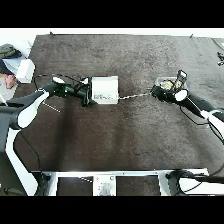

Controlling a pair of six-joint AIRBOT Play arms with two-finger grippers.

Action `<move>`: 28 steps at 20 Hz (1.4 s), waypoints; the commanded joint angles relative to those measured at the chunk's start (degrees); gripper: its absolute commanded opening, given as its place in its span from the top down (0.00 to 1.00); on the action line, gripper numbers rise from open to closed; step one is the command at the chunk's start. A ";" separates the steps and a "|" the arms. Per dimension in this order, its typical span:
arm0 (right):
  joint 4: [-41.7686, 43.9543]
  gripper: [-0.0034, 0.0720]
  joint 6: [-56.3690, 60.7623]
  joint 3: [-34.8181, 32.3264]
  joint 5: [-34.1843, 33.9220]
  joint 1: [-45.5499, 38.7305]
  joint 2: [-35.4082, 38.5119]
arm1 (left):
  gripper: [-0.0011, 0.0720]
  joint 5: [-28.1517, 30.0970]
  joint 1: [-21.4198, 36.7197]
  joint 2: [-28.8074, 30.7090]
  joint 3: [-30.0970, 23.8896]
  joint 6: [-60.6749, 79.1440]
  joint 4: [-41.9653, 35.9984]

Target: Fold the box and place the chain.

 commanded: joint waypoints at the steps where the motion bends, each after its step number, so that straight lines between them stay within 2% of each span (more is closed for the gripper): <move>1: 1.49 0.53 0.31 3.96 -1.16 -0.44 -6.01 | 0.66 0.02 0.00 0.02 0.02 0.02 0.00; 3: 3.15 0.53 0.28 6.12 -1.05 -0.37 -8.57 | 0.66 0.02 0.00 0.02 0.02 0.02 0.00; 4: 3.32 0.62 0.28 6.82 -1.31 -0.07 -9.22 | 0.66 0.00 0.00 0.02 0.00 0.02 0.00; 5: 3.74 0.84 0.26 7.06 -1.29 0.42 -9.22 | 0.66 0.00 0.00 0.02 0.02 0.02 0.00; 6: 4.17 0.92 0.24 7.06 -0.72 1.20 -8.31 | 0.66 0.02 0.00 0.02 0.02 0.02 0.00; 7: 4.17 0.96 0.07 7.06 0.11 2.34 -6.82 | 0.66 0.02 0.00 0.02 0.02 0.02 0.00; 14: 4.15 0.96 -5.92 7.06 -1.18 15.76 14.40 | 0.66 0.00 0.00 0.02 0.00 0.00 0.00; 18: 4.13 0.96 -6.86 7.08 -8.22 24.68 20.76 | 0.66 0.02 0.00 0.02 0.02 0.02 0.00; 21: 4.13 0.96 -6.84 8.48 -14.23 29.59 21.55 | 0.66 0.00 0.00 0.02 0.02 0.02 0.00; 24: 3.98 0.96 -6.84 11.08 -14.93 33.38 20.24 | 0.66 0.04 0.00 0.02 0.02 0.02 0.00; 28: 3.52 0.96 -6.80 13.25 -14.75 35.82 14.93 | 0.66 0.02 0.00 0.02 0.02 0.02 0.00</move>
